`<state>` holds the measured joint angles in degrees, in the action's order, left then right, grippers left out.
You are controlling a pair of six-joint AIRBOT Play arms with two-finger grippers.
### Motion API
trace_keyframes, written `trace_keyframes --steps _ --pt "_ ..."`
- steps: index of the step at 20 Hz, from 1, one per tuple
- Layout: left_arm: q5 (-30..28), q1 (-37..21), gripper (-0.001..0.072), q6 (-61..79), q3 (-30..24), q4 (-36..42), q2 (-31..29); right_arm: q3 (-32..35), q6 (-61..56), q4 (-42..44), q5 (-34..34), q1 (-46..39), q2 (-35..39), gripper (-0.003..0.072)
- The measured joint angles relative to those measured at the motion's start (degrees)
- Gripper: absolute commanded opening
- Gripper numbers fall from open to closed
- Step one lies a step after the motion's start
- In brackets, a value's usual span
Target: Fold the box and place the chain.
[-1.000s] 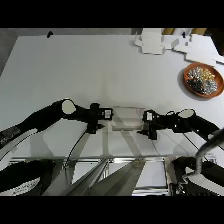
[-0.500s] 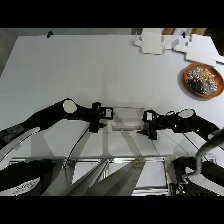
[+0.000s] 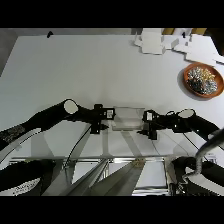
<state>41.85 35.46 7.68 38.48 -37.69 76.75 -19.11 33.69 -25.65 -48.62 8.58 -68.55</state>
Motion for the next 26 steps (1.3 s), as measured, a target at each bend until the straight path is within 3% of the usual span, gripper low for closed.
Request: trace_keyframes --steps 1,5,8,21,23,24,26 --pt "0.24 0.04 0.0319 -0.09 0.00 0.57 0.00 0.00 0.02 0.00 0.00 0.00 0.00 0.0434" --pt "1.60 0.09 0.0308 -0.13 0.00 2.03 0.31 0.02 0.00 0.00 0.00 0.00 0.00 0.0434" --pt "3.06 0.24 0.0203 -0.17 0.00 2.49 1.01 0.02 0.00 0.00 -0.02 0.00 0.00 0.0434" --pt "4.63 2.19 0.0202 -0.20 4.66 4.52 5.31 0.00 0.02 -0.02 0.00 0.00 0.00 0.0434" --pt "4.85 2.49 0.0256 -0.22 4.81 4.98 5.66 0.00 0.04 -0.04 0.00 0.00 0.00 0.0434" --pt "4.92 2.60 0.0357 -0.20 4.85 5.18 5.77 0.00 0.04 -0.04 0.00 0.00 0.00 0.0434" --pt "4.92 2.73 0.0460 -0.20 4.92 5.68 5.88 0.00 0.07 -0.07 -0.02 0.00 0.00 0.0434"
